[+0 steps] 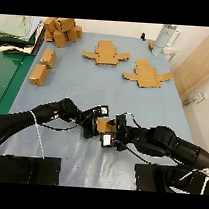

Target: Fold the box.

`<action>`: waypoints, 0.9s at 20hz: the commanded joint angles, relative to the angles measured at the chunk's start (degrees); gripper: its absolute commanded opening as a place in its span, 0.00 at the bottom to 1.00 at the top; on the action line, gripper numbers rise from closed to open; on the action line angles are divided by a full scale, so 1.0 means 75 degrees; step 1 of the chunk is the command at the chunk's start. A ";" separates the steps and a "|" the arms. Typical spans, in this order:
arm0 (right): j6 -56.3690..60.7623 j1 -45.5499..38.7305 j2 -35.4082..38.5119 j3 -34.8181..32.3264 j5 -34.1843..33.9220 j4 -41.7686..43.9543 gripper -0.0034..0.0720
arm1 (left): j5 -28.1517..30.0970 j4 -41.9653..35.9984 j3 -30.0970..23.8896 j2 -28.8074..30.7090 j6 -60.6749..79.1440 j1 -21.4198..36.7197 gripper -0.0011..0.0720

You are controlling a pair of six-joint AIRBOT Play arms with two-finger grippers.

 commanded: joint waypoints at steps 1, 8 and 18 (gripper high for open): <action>0.0114 0.0003 0.0050 0.0003 0.0006 -0.0096 0.79 | 0.0003 0.0015 0.0006 0.0000 0.0020 -0.0003 0.67; 0.0431 -0.0192 0.1224 0.0003 0.0216 0.0417 0.69 | 0.0000 0.0015 0.0006 0.0000 0.0020 -0.0003 0.67; 0.0420 -0.0708 0.0178 0.0003 0.0469 0.0519 0.59 | 0.0003 0.0015 0.0006 0.0000 0.0020 -0.0003 0.67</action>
